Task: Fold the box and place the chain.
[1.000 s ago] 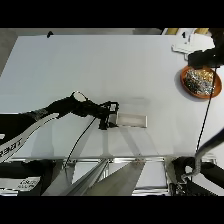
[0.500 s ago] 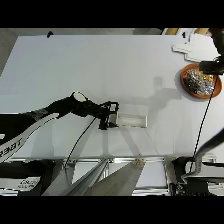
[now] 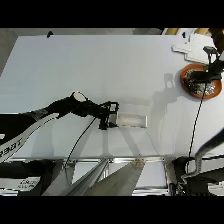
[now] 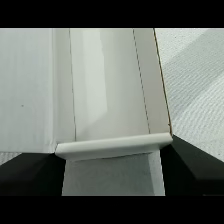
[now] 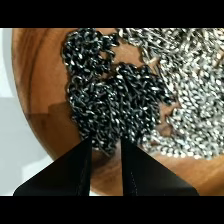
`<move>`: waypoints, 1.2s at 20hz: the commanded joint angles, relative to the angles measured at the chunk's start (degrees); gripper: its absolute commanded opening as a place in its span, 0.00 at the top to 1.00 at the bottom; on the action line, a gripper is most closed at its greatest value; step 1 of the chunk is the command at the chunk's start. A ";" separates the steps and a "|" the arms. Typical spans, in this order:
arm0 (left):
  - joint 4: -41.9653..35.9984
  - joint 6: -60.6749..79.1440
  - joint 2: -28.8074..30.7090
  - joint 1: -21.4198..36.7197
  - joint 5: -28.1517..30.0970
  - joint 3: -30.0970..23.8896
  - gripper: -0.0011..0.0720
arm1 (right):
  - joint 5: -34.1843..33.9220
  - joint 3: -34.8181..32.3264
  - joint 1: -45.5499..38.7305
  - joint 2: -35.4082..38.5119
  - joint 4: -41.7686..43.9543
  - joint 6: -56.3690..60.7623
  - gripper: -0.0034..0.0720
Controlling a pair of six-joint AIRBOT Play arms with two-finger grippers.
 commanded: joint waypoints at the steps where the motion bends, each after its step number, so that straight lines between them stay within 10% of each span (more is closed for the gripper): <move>1: 0.02 0.02 0.00 0.04 0.00 0.04 0.70 | -1.90 0.04 -0.07 -1.27 2.99 -3.04 0.72; 19: 0.02 0.02 0.00 0.04 0.00 0.04 0.70 | -6.64 0.07 -0.07 -4.57 2.75 -6.25 0.72; 21: 0.02 0.00 0.00 0.04 0.00 0.04 0.70 | -6.54 0.07 -0.07 -4.72 2.75 -6.29 0.92; 24: 0.02 0.02 0.00 0.04 0.00 0.04 0.70 | -5.62 0.07 -0.04 -2.91 2.71 -6.29 0.93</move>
